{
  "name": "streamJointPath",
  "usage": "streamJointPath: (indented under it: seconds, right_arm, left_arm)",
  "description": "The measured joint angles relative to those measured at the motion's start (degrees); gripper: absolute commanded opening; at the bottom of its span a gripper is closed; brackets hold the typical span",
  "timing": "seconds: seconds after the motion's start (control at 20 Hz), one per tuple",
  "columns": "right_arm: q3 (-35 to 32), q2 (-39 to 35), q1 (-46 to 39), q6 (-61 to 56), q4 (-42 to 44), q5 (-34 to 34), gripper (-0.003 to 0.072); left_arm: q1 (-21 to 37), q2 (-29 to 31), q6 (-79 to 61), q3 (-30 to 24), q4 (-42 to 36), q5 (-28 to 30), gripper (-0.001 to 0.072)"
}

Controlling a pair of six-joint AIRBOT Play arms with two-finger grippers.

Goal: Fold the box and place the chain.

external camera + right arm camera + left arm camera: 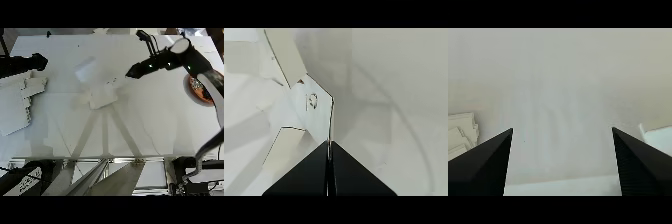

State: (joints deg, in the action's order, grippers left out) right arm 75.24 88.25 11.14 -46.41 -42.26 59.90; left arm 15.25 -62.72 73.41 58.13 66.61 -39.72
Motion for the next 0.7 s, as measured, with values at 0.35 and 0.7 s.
streamJointPath:
  seconds: [0.35, 0.7]
  right_arm:
    - [-25.4, -8.9, -1.6, 2.7, 1.7, -24.5, 0.0013]
    - [-33.7, -10.1, -0.9, 3.4, 4.6, -36.6, 0.0015]
  left_arm:
    - [0.0, 0.0, 0.0, 0.0, 0.0, 0.0, 0.0693]
    - [0.0, 0.0, 0.0, 0.0, 0.0, 0.0, 0.0693]
